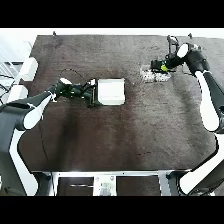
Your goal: Fold the box and place the chain.
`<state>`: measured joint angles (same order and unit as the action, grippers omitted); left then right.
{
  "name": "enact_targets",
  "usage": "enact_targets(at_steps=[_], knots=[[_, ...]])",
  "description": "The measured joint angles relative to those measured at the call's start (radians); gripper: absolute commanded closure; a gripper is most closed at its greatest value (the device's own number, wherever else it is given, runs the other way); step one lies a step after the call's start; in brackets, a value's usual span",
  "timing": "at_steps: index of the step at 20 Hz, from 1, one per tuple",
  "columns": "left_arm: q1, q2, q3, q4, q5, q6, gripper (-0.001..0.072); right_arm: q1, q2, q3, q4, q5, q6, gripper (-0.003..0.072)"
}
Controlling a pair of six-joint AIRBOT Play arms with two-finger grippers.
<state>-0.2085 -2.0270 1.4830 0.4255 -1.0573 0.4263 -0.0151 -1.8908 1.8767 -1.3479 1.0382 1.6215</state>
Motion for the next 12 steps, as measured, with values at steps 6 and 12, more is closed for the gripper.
enact_targets(at_steps=[6, 12], knots=[[0.0, 0.0, 0.0, 0.0, 0.0, 0.0, 0.0352, -0.036, -0.107, 0.055, 0.123, -0.069, -0.102, 0.0365], [0.0, 0.0, 0.0, 0.0, 0.001, 0.0, 0.0352, -0.012, -0.151, 0.068, 0.126, -0.051, -0.134, 0.037]])
